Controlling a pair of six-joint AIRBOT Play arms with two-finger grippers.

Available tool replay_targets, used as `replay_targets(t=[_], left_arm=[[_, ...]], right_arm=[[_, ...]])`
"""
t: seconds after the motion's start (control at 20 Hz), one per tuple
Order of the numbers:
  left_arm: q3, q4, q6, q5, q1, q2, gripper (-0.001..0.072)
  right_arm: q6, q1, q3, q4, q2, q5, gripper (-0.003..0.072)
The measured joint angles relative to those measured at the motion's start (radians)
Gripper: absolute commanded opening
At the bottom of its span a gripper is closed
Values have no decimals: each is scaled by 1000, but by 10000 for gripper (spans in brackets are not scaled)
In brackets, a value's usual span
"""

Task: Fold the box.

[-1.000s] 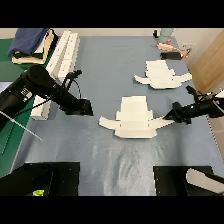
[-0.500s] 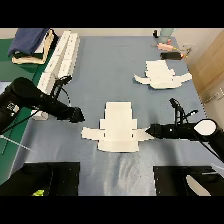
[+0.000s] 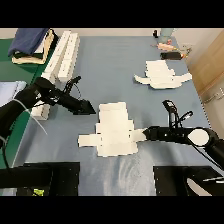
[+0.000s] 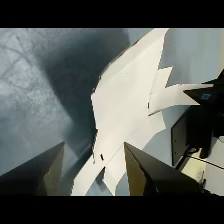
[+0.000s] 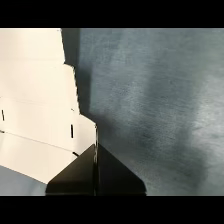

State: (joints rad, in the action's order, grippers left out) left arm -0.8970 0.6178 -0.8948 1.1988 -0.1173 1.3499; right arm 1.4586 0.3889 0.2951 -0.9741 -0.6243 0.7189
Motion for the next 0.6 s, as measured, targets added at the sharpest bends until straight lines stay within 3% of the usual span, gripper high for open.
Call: replay_targets(t=[0.5,0.6], left_arm=[[-156,-93,115,72,-79,294,555],[-193,-100,141,105,-107,330,412]], right_arm=[[-2,23,-1,-14,1,-29,0],[-2,24,-1,-14,1,-29,0]])
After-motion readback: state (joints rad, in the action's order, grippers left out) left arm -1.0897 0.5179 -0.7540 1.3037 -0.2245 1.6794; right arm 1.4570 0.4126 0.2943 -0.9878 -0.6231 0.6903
